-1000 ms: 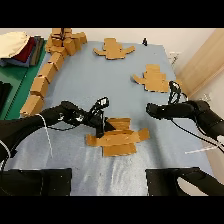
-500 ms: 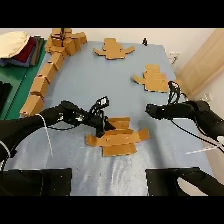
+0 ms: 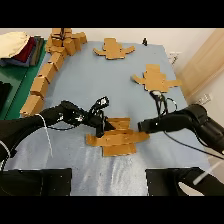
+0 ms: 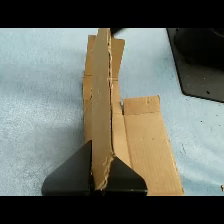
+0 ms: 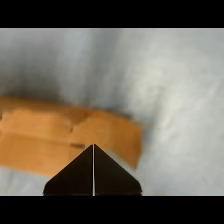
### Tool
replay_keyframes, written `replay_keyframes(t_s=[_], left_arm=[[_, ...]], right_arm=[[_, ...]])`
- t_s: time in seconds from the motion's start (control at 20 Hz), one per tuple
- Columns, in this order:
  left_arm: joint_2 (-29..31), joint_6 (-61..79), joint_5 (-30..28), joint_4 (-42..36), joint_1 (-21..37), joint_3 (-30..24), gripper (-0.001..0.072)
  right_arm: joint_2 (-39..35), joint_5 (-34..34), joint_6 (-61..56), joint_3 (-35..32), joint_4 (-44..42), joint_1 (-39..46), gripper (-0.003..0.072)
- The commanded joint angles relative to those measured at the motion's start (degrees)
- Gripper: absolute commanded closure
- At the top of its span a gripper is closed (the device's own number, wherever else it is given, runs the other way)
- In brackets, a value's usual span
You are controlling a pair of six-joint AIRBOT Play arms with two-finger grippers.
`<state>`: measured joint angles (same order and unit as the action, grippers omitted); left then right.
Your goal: Fold the box.
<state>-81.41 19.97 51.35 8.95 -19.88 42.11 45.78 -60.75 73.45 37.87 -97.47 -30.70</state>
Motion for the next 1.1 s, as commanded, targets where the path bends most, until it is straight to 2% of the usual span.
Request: replay_keyframes(t_s=[0.0,0.1,0.2,0.25,0.3,0.35,0.6,0.8,1.05], left_arm=[[-0.02,-0.04,0.04,0.0,-0.04,0.02,0.0695],[-0.02,-0.02,0.04,-0.02,-0.04,0.02,0.0695],[-0.02,-0.04,0.04,0.0,-0.04,0.02,0.0695],[-0.02,-0.04,0.04,0.0,-0.04,0.02,0.0695],[-0.02,-0.04,0.02,0.0,-0.04,0.02,0.0695],[-0.02,-0.04,0.04,-0.02,-0.04,0.02,0.0695],[-0.02,-0.02,0.04,0.0,-0.04,0.02,0.0695],[-0.02,-0.04,0.04,-0.02,-0.04,0.02,0.0695],[-0.02,-0.04,0.04,0.0,-0.04,0.02,0.0695]], right_arm=[[-4.59,-6.99,-3.39,-0.72,1.03,-13.18,0.0685],[-6.75,-6.36,-3.43,-3.04,4.59,-23.89,0.0685],[-6.88,-2.8,-1.11,-6.71,12.46,-33.18,0.0671],[-6.03,0.35,2.16,-8.79,16.59,-36.3,0.0527],[-4.66,3.5,6.03,-10.56,20.72,-38.1,0.0241],[-2.99,5.29,8.96,-11.54,22.93,-38.71,0.0151],[5.09,10.54,11.08,-11.56,28.59,-38.58,0.0151],[7.06,16.37,9.9,-11.41,32.3,-38.56,0.0152],[6.49,13.07,-3.1,-9.4,43.43,-38.56,0.0152]])
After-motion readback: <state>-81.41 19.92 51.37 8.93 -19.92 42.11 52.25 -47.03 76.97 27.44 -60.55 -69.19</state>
